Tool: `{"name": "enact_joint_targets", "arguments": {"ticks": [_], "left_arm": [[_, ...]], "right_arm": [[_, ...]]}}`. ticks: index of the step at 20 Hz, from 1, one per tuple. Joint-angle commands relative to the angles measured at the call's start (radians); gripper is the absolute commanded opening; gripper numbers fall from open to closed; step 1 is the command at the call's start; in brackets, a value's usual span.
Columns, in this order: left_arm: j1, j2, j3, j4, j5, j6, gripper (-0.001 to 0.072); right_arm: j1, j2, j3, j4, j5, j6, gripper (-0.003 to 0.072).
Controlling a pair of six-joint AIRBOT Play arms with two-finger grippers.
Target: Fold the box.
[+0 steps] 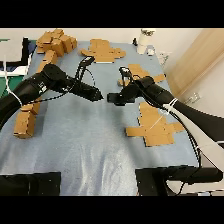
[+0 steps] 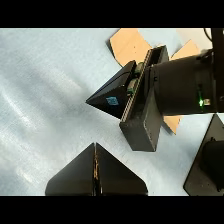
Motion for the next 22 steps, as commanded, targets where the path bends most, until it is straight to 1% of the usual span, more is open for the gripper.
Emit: {"name": "enact_joint_targets", "arguments": {"ticks": [1, 3, 5, 7, 8, 9, 10, 11, 12, 13, 14, 15, 16, 17, 20, 22], "left_arm": [[0.000, -0.001, 0.001, -0.007, 0.033, 0.000, 0.0012], [0.000, -0.001, 0.001, -0.010, 0.060, -0.001, 0.0011], [0.000, -0.001, 0.001, -0.029, 0.060, -0.002, 0.0011], [0.002, -0.001, 0.001, -0.037, 0.034, -0.006, 0.0011], [0.002, -0.001, 0.001, -0.032, 0.014, -0.034, 0.0011], [0.002, -0.001, 0.001, -0.018, -0.008, -0.086, 0.0012], [0.002, -0.001, 0.001, -0.003, -0.030, -0.124, 0.0013], [0.002, -0.001, 0.001, 0.010, -0.059, -0.146, 0.0018], [0.002, -0.001, 0.001, 0.016, -0.080, -0.157, 0.0270], [0.002, -0.001, 0.001, 0.021, -0.090, -0.187, 0.0610], [0.002, -0.001, 0.001, 0.023, -0.100, -0.212, 0.0627], [0.002, -0.001, 0.001, 0.023, -0.110, -0.212, 0.0628], [0.002, -0.001, 0.001, 0.023, -0.127, -0.216, 0.0628], [0.002, -0.002, 0.001, 0.024, -0.145, -0.230, 0.0629], [0.002, -0.003, 0.001, 0.027, -0.182, -0.274, 0.0629], [0.002, -0.003, 0.000, 0.027, -0.204, -0.291, 0.0630]], "right_arm": [[0.000, -0.001, 0.001, 0.001, 0.005, 0.001, 0.0005], [0.001, -0.001, 0.001, 0.003, 0.010, 0.005, 0.0006], [0.000, -0.001, 0.000, 0.045, 0.002, 0.023, 0.0006], [-0.008, -0.001, 0.005, 0.040, -0.019, 0.024, 0.0006], [-0.031, -0.001, 0.020, 0.022, -0.073, 0.023, 0.0006], [-0.069, 0.000, 0.045, -0.008, -0.162, 0.021, 0.0007], [-0.111, 0.000, 0.070, -0.055, -0.259, 0.000, 0.0045], [-0.159, 0.004, 0.093, -0.112, -0.352, -0.026, 0.0109], [-0.214, 0.010, 0.111, -0.169, -0.439, -0.058, 0.0212], [-0.277, 0.019, 0.118, -0.224, -0.506, -0.092, 0.0384], [-0.339, 0.025, 0.118, -0.265, -0.554, -0.127, 0.0451], [-0.412, 0.026, 0.116, -0.281, -0.603, -0.167, 0.0452], [-0.481, 0.026, 0.110, -0.277, -0.638, -0.212, 0.0469], [-0.558, 0.026, 0.100, -0.271, -0.656, -0.258, 0.0482], [-0.764, 0.023, 0.084, -0.229, -0.621, -0.346, 0.0482], [-0.893, 0.008, 0.084, -0.127, -0.601, -0.432, 0.0563]]}}
